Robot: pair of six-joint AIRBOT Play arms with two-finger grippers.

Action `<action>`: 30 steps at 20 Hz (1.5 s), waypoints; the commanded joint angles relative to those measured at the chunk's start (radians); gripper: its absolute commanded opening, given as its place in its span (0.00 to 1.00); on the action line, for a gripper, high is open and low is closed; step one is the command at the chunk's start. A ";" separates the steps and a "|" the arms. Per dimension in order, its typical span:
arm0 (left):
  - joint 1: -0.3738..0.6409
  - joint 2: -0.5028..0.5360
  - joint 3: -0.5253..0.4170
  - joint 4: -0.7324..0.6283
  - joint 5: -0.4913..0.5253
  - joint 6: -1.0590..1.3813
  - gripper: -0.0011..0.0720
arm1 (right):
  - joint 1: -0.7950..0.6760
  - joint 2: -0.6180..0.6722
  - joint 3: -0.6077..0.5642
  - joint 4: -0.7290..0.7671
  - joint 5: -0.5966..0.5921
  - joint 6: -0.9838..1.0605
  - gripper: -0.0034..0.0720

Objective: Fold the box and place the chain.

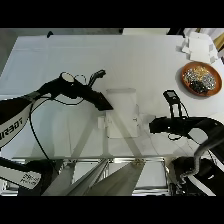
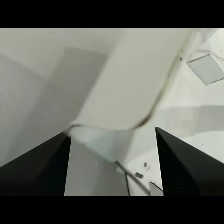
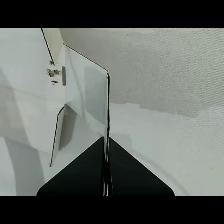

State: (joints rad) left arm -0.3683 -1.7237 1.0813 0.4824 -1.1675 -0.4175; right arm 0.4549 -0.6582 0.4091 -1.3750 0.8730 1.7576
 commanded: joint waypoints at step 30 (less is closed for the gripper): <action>-0.089 0.440 -0.015 0.192 -0.018 0.089 0.01 | 0.001 0.286 0.118 0.044 0.161 0.000 0.60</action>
